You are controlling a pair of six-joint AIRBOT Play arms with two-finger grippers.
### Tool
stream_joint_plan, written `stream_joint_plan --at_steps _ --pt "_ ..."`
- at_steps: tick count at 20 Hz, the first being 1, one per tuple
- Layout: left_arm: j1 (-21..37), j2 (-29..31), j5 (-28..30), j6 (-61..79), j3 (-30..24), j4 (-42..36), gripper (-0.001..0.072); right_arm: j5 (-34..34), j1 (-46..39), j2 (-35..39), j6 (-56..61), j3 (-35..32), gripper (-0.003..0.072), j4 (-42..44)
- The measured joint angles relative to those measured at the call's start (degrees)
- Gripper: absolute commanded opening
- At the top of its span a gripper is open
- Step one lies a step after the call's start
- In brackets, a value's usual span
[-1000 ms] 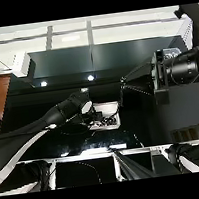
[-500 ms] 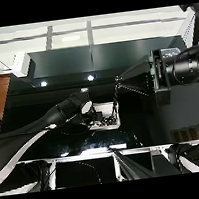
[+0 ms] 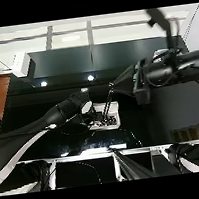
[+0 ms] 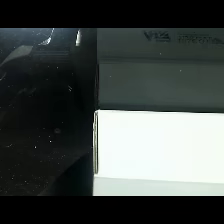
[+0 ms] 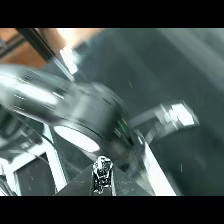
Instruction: Fold the box and place the chain.
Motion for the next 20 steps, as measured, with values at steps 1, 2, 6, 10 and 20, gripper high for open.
stream_joint_plan --at_steps 1,2,6,10,20 --pt "0.0 0.0 0.0 0.0 0.0 0.0 0.0032 -0.35 0.15 -0.63 0.63 -1.9 0.0039 -0.74" --pt "0.0 0.0 0.0 0.0 0.0 0.0 0.0031 -1.05 0.28 -1.11 1.25 -3.96 0.0039 -1.09" --pt "0.0 0.0 0.0 0.0 0.0 -0.02 0.0032 -3.67 0.5 -2.21 2.36 -11.56 0.004 -2.4" --pt "0.0 0.0 0.13 0.02 0.0 -0.04 0.0031 -5.03 0.59 -2.51 2.8 -15.1 0.0381 -2.64" --pt "0.0 0.0 0.76 -0.11 0.02 -0.81 0.0084 -1.27 -11.3 -0.83 3.82 -16.74 0.0694 -5.46"
